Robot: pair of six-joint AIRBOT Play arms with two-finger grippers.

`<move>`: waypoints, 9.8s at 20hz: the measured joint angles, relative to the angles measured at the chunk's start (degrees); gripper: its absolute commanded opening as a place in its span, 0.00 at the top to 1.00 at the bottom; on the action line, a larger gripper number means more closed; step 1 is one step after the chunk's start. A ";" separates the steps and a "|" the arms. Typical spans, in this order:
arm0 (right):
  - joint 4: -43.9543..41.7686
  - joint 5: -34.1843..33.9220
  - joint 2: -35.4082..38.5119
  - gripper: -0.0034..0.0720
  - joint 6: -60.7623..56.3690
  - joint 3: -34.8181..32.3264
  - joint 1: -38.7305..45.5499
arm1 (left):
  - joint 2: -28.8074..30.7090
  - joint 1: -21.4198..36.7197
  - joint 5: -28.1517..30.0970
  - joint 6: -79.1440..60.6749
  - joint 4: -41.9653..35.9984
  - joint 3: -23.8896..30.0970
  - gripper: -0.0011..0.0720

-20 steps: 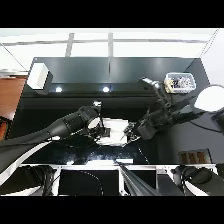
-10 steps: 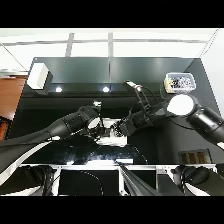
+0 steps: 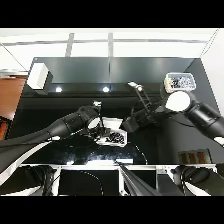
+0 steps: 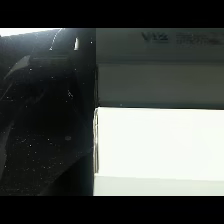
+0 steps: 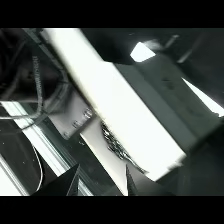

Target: Fold the box and place the chain.

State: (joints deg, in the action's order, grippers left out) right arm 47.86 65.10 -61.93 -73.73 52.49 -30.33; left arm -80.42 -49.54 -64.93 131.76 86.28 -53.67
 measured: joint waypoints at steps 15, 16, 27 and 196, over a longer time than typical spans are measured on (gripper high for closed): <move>-0.87 8.66 10.29 0.48 -0.17 0.66 14.47 | 0.17 0.26 1.33 4.28 -0.07 -4.72 0.34; -0.87 8.57 10.29 0.48 -0.17 0.66 14.53 | 0.31 0.52 1.09 2.38 -0.26 -5.60 0.34; -0.68 8.22 10.40 0.48 -0.20 0.66 14.58 | 18.05 11.85 -7.34 -31.28 -6.88 -0.22 0.34; 3.28 5.60 -13.94 0.56 43.28 3.76 -3.23 | 10.34 23.74 18.29 -143.58 -56.96 24.70 0.50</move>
State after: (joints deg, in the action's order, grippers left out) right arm 51.13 70.70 -75.88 -30.46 56.25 -33.56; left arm -70.08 -25.80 -46.63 -11.81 29.32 -28.97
